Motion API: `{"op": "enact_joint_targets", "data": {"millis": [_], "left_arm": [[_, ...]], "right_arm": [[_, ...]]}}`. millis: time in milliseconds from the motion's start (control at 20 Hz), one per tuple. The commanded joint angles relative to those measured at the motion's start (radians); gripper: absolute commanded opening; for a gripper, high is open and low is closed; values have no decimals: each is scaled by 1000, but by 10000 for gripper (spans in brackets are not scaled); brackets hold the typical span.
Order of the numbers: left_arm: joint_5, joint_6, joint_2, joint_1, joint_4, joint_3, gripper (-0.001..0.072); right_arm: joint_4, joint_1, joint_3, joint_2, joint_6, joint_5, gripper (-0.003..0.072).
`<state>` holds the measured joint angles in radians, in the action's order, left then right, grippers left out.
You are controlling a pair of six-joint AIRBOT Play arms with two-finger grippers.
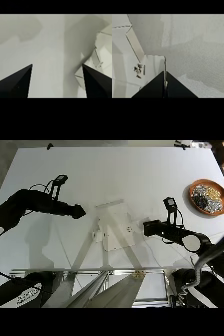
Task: Fold the box and place the chain.
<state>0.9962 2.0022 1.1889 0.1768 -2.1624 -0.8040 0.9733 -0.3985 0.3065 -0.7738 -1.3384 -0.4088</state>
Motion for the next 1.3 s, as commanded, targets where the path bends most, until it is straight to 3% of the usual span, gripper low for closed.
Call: {"op": "enact_joint_targets", "data": {"millis": [0, 150, 400, 800, 1050, 1250], "left_arm": [[110, 14, 0, 5, -21, -1, 696], [108, 55, 5, 18, -51, -1, 697], [111, 399, 124, 43, -382, -1, 697], [108, 621, 327, 44, -498, -1, 696], [71, 766, 372, 83, -614, -1, 681], [16, 837, 405, 148, -652, -3, 625]], "right_arm": [[-1, -1, 0, 1, 0, -3, 14], [-1, -1, 0, 1, 0, -4, 14], [0, -1, 0, 1, 0, -10, 14], [0, -1, 0, 1, 0, -26, 14], [-1, -1, 0, 1, 0, -26, 14], [-1, -1, 0, 1, 0, -26, 14]]}}
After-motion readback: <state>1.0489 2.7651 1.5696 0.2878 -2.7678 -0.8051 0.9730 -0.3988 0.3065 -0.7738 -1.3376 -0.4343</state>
